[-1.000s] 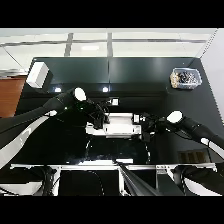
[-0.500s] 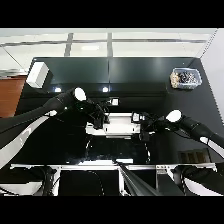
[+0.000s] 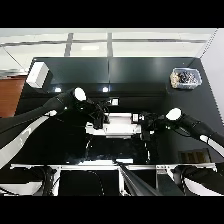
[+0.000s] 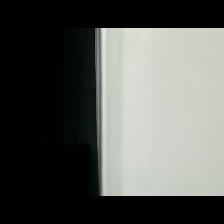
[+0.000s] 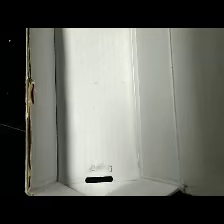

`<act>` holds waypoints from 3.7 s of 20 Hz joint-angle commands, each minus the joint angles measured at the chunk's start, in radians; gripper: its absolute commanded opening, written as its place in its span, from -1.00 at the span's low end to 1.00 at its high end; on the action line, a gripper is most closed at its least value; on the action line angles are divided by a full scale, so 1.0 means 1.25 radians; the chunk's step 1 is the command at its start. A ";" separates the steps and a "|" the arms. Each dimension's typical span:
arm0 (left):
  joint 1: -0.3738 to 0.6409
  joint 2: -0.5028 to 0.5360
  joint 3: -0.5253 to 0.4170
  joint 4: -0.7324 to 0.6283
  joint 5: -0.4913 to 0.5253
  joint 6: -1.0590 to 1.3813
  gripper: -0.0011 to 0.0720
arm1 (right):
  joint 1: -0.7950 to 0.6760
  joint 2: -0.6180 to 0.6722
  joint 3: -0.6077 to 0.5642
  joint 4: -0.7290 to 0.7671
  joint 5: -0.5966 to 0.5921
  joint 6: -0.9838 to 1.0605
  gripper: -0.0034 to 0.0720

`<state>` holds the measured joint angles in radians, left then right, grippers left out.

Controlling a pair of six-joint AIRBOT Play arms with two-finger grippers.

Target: Fold the box and place the chain.

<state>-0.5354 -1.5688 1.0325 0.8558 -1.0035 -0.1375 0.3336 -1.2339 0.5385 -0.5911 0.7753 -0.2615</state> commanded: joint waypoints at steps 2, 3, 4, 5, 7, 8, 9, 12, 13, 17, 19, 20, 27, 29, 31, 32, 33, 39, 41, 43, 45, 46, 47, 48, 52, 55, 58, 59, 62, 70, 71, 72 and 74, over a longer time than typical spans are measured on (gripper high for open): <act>-0.002 0.000 0.001 -0.001 -0.002 0.054 -0.90 | 0.001 -0.005 0.005 0.052 -0.016 -0.007 0.94; -0.006 0.000 0.003 0.001 -0.001 0.056 -0.90 | 0.000 -0.010 0.005 0.043 -0.015 -0.006 0.94; -0.008 0.000 0.006 0.000 -0.001 0.056 -0.90 | 0.000 -0.016 0.004 0.040 -0.015 -0.006 0.94; -0.009 0.000 0.010 0.001 -0.002 0.056 -0.90 | 0.001 -0.022 0.005 0.038 -0.014 -0.006 0.94; -0.008 0.000 0.016 0.001 -0.002 0.052 -0.90 | 0.001 -0.022 0.005 0.038 -0.013 -0.006 0.94; -0.008 0.000 0.019 0.001 -0.001 0.050 -0.90 | 0.001 -0.022 0.005 0.038 -0.013 -0.006 0.94; -0.008 0.000 0.019 0.001 -0.001 0.050 -0.90 | 0.001 -0.022 0.005 0.038 -0.013 -0.006 0.94; -0.008 -0.001 0.018 0.000 -0.001 0.049 -0.90 | 0.001 -0.022 0.005 0.038 -0.013 -0.006 0.94; -0.008 -0.002 0.018 0.000 -0.001 0.044 -0.90 | 0.001 -0.022 0.005 0.037 -0.013 -0.006 0.94; -0.008 -0.003 0.018 0.001 0.001 0.044 -0.90 | 0.001 -0.022 0.005 0.029 -0.007 -0.006 0.94; -0.008 -0.003 0.018 0.005 0.000 0.044 -0.90 | 0.001 -0.022 0.005 0.029 -0.007 -0.005 0.94; -0.008 -0.003 0.018 0.009 0.000 0.044 -0.90 | 0.000 -0.022 0.005 0.029 -0.007 -0.002 0.94; -0.008 -0.003 0.018 0.019 -0.001 0.041 -0.90 | -0.013 -0.021 0.004 0.023 0.013 0.000 0.94; -0.008 -0.003 0.018 0.019 0.000 0.041 -0.90 | -0.013 -0.021 0.004 0.022 0.011 0.000 0.94; -0.008 -0.003 0.018 0.018 -0.001 0.041 -0.90 | -0.011 -0.021 0.004 0.015 0.012 0.000 0.94; -0.008 -0.003 0.018 0.018 -0.001 0.041 -0.90 | -0.011 -0.021 0.004 0.015 0.012 0.000 0.94; -0.008 -0.003 0.018 0.018 -0.001 0.041 -0.90 | -0.011 -0.022 0.004 0.015 0.012 0.000 0.94; -0.008 -0.003 0.018 0.018 0.000 0.041 -0.90 | -0.011 -0.021 0.004 0.008 0.012 0.002 0.37; -0.008 0.002 0.019 0.020 -0.003 0.013 -0.65 | -0.011 -0.021 0.004 0.009 0.012 0.002 0.37; -0.002 0.028 0.023 0.026 0.000 -0.081 0.34 | -0.011 -0.021 0.004 0.009 0.011 0.003 0.30; 0.012 0.079 0.044 0.070 -0.004 -0.235 0.42 | -0.011 -0.021 0.004 0.009 0.011 0.003 0.30; 0.021 0.111 0.052 0.109 -0.022 -0.308 0.42 | -0.011 -0.021 0.004 0.009 0.011 0.003 0.30; 0.031 0.141 0.053 0.152 -0.049 -0.374 0.42 | -0.011 -0.022 0.004 0.009 0.011 0.003 -0.04; 0.045 0.170 0.053 0.199 -0.098 -0.452 0.42 | -0.011 -0.021 0.004 0.009 0.011 0.003 -0.51; 0.117 0.200 0.034 0.207 -0.371 -0.713 -0.91 | -0.012 -0.021 0.004 0.008 0.010 0.003 -0.57; 0.127 0.200 -0.092 -0.101 -0.304 -0.646 -0.91 | -0.011 -0.021 0.004 0.009 0.007 0.002 -0.57; 0.124 0.200 -0.186 -0.431 -0.043 -0.495 -0.91 | -0.011 -0.021 0.004 0.009 0.006 0.002 -0.57; 0.123 0.200 -0.191 -0.470 0.056 -0.469 -0.91 | -0.011 -0.021 0.004 0.009 0.007 0.002 -0.57; 0.108 0.182 -0.191 -0.459 0.268 -0.459 -0.91 | -0.011 -0.021 0.004 0.009 0.006 0.002 -0.57; 0.091 0.047 -0.191 -0.391 0.172 -0.464 -0.91 | -0.011 -0.021 0.004 0.009 0.005 0.002 -0.57; 0.101 0.060 -0.190 -0.389 0.161 -0.464 -0.91 | -0.011 -0.021 0.004 0.009 0.005 0.002 -0.57; 0.118 0.086 -0.186 -0.377 0.149 -0.464 -0.91 | -0.011 -0.021 0.004 0.009 0.005 0.002 -0.57; 0.164 0.166 -0.180 -0.328 0.122 -0.474 -0.91 | -0.011 -0.021 0.004 0.009 0.005 0.002 -0.57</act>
<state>-0.3805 -1.4357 0.8005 0.3901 -0.8043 -0.7181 0.3195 -1.2602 0.5442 -0.5804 0.7811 -0.2600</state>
